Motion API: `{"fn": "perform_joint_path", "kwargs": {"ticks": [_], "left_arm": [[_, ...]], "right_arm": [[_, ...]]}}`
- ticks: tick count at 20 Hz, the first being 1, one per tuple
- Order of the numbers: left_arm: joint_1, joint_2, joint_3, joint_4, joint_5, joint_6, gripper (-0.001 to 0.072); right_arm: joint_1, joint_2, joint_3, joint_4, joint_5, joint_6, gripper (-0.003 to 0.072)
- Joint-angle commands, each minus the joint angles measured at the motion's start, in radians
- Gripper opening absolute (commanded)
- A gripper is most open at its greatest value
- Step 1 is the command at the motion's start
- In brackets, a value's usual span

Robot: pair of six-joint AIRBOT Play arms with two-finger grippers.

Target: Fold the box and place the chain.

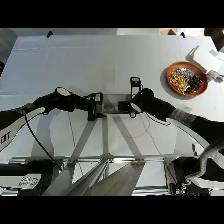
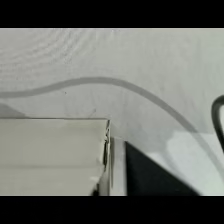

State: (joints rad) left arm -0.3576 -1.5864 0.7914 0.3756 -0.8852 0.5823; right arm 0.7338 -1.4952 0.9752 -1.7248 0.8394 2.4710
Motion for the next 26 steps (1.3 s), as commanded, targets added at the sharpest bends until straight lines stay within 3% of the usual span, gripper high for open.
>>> {"fn": "perform_joint_path", "kwargs": {"ticks": [1,2,7,8,10,11,19,26], "left_arm": [[0.001,0.000,0.000,0.000,-0.002,0.000,0.0213],[0.001,0.000,0.000,0.000,-0.002,0.000,0.0213],[0.001,0.000,0.000,0.000,-0.002,0.000,0.0213],[0.001,0.000,0.000,0.000,-0.002,0.000,0.0213],[0.001,0.000,0.000,0.000,-0.002,0.000,0.0213],[0.001,0.000,0.000,0.000,-0.002,0.000,0.0213],[0.001,0.000,0.000,0.000,-0.002,0.000,0.0213],[0.001,0.000,0.000,0.000,-0.002,0.000,0.0213]], "right_arm": [[0.003,-0.021,0.006,-0.002,-0.008,0.020,0.0057],[0.003,-0.025,0.006,-0.002,-0.013,0.020,0.0008],[0.003,-0.033,0.006,-0.002,-0.021,0.020,0.0008],[0.003,-0.032,0.006,0.003,-0.020,0.019,0.0060],[0.003,-0.027,0.006,0.027,-0.006,0.010,0.0425],[0.003,-0.022,0.006,0.029,0.001,0.008,0.0510],[0.003,0.087,0.005,0.028,0.138,0.004,0.0510],[0.003,0.254,0.005,0.027,0.211,-0.151,0.0492]]}}
